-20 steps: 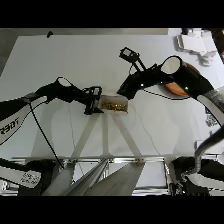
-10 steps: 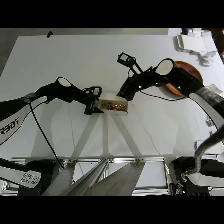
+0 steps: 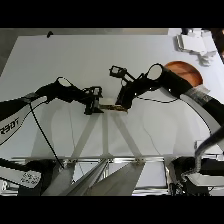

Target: Fold the box and place the chain.

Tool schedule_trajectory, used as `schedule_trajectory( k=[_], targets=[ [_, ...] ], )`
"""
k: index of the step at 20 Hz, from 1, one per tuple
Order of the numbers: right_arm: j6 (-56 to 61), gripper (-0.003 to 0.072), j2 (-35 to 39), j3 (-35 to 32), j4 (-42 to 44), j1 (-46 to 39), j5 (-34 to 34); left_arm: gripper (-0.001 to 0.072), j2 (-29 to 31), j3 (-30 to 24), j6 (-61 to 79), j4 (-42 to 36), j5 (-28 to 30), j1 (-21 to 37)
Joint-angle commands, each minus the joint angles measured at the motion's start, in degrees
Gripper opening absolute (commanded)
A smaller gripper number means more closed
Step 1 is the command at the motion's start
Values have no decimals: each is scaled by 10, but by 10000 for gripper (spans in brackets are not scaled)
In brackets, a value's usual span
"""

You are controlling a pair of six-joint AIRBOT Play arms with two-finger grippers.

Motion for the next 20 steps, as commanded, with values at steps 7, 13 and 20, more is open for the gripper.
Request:
schedule_trajectory(
  k=[7, 13, 20],
  targets=[
    [40, 387, -1, 0, -111, 49, -63, 115, 0, 0, 0, 0, 0, 0],
    [41, 320, 20, 0, -123, 56, -72, 115, 0, 0, 0, 0, 0, 0],
    [41, 259, 35, 0, -135, 66, -100, 115, 0, 0, 0, 0, 0, 0]
  ],
)
